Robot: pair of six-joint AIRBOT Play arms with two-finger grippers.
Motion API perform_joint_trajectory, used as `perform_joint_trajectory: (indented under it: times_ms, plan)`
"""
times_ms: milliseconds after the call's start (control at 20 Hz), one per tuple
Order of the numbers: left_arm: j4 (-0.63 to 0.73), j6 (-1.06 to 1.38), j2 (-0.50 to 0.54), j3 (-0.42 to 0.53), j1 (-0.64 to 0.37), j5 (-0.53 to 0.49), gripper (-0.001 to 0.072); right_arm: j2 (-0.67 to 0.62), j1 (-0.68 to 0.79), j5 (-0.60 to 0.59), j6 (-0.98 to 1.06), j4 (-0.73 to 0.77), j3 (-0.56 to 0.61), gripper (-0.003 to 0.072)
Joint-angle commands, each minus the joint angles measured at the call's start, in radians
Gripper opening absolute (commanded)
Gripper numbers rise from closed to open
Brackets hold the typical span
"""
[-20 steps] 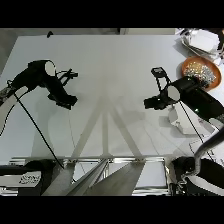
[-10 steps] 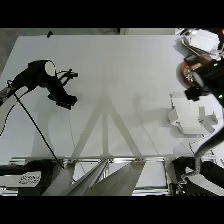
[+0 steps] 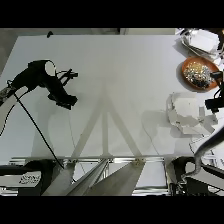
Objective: Fold the box and place the chain.
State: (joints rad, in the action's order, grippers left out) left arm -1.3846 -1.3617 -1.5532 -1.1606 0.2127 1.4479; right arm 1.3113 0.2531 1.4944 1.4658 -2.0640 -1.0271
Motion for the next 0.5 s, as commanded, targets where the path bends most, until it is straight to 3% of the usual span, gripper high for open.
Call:
perform_joint_trajectory:
  times_ms: [0,200,300,450]
  plan:
    - [0.000,0.000,0.000,0.000,0.001,0.000,0.0010,0.097,0.021,0.013,-0.026,-0.005,-0.001,0.0522]
    - [0.000,0.000,0.000,0.000,0.001,0.000,0.0010,0.158,0.024,-0.043,0.010,-0.126,-0.001,0.0489]
    - [0.000,0.000,0.000,0.000,0.001,0.000,0.0010,0.188,0.039,-0.064,0.010,-0.098,-0.001,0.0489]
    - [0.000,0.000,0.000,0.000,0.001,0.000,0.0010,0.241,0.046,-0.064,0.011,-0.055,-0.001,0.0321]
